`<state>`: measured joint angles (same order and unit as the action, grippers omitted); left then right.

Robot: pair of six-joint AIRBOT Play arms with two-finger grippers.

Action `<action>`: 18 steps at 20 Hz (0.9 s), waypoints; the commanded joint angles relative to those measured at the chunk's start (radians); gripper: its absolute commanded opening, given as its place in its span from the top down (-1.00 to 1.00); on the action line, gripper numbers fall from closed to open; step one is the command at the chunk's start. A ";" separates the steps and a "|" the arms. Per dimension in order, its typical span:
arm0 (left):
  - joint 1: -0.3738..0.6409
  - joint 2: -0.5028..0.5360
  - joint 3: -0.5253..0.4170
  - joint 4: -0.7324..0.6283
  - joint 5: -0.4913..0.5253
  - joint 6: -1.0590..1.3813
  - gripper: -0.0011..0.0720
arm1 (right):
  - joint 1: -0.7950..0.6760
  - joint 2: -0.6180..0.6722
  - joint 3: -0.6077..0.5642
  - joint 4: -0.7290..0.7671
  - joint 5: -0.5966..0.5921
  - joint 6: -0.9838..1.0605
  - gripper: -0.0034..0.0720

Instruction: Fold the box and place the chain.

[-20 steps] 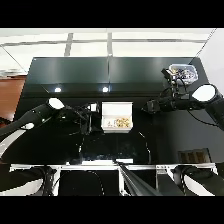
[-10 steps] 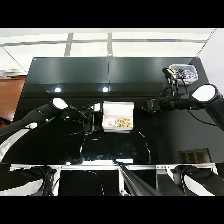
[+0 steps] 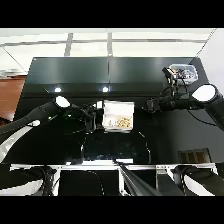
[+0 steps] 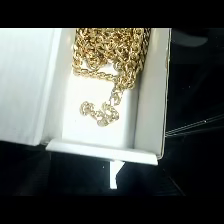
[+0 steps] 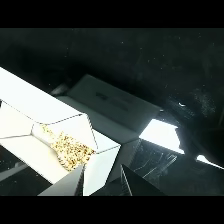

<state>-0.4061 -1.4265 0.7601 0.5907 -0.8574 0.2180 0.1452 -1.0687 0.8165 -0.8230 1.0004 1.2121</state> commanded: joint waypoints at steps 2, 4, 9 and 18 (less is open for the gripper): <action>-0.022 -0.006 0.009 0.003 -0.013 0.032 -0.97 | 0.000 -0.001 -0.002 0.000 -0.004 0.000 0.16; -0.031 -0.006 0.009 0.003 -0.007 0.037 -0.97 | 0.000 -0.001 -0.003 -0.001 -0.004 0.000 0.16; -0.047 -0.006 0.009 0.009 0.020 0.020 -0.39 | 0.000 -0.001 -0.003 -0.001 -0.023 0.000 0.16; -0.058 -0.006 0.009 0.026 0.025 0.016 -0.39 | 0.119 -0.200 0.050 0.152 -0.286 -0.036 -0.82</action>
